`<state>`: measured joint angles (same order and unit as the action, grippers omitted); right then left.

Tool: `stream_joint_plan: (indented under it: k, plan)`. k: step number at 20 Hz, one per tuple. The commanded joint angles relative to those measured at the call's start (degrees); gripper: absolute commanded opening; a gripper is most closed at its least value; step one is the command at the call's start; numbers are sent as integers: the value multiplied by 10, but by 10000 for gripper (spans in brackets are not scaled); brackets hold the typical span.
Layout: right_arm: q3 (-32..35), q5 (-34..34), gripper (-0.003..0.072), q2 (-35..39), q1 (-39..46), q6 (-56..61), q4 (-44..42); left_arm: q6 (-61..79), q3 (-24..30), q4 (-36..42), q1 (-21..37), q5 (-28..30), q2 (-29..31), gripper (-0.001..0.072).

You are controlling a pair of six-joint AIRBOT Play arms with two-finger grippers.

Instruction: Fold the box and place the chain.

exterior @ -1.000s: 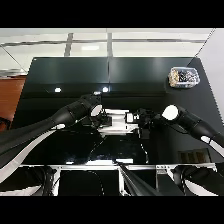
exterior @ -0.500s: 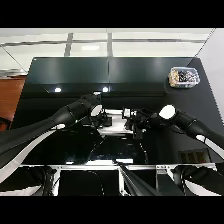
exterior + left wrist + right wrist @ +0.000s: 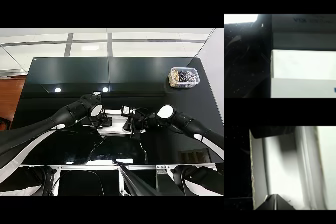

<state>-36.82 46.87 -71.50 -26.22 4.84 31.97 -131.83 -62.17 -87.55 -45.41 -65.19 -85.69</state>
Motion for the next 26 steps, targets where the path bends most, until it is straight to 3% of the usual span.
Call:
stream_joint_plan:
  k: [1,3,5,8,11,16,20,26]
  plan:
    - [-19,88,12,33,40,213,33,0,0,0,0,2,0,28]
    - [-61,199,13,78,108,389,95,0,0,0,1,2,0,28]
    - [-89,265,13,124,200,510,167,0,0,0,0,2,0,27]
    - [-66,251,13,149,353,626,215,0,0,0,0,2,0,27]
    - [23,198,13,148,430,702,193,0,0,0,0,2,0,27]
    - [145,94,13,148,360,699,92,0,0,0,0,2,0,27]
    - [148,10,13,132,244,699,38,0,0,0,0,2,0,27]
    - [100,16,15,49,184,675,10,0,0,0,0,2,0,27]
